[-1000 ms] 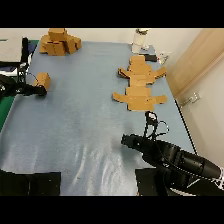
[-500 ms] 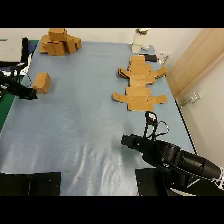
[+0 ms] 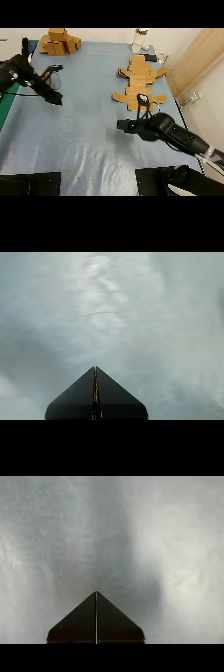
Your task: Fold the box.
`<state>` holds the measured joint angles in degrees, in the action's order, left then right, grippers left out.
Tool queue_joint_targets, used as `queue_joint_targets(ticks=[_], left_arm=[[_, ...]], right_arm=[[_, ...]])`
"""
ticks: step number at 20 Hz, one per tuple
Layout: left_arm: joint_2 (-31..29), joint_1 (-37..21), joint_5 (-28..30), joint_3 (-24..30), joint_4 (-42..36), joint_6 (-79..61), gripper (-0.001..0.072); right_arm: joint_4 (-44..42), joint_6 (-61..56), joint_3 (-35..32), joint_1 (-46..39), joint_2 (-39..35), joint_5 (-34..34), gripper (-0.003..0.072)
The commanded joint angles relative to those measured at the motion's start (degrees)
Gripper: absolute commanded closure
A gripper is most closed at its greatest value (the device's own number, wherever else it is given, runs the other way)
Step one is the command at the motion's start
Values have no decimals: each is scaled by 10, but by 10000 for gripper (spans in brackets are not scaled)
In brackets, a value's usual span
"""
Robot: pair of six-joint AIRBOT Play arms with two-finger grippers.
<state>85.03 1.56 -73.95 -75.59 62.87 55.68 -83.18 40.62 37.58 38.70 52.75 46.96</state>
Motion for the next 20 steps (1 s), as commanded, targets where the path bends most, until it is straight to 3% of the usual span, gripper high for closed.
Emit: queue_joint_targets(ticks=[1, 4, 7, 12, 20], left_arm=[[-9, 116, 8, 26, -2, 51, 702], [-37, 172, 65, 91, -3, 90, 702], [-68, 182, 98, 134, -34, 106, 702], [-87, 182, 56, 139, -53, 106, 697], [-87, 182, 55, 139, -53, 106, 696]], right_arm=[[-61, 154, 118, -39, 136, 5, 682], [-104, 205, 189, -39, 218, 22, 682], [-114, 210, 207, -39, 247, 19, 681], [-115, 209, 207, -39, 247, 20, 682], [-116, 209, 207, -39, 247, 20, 682]])
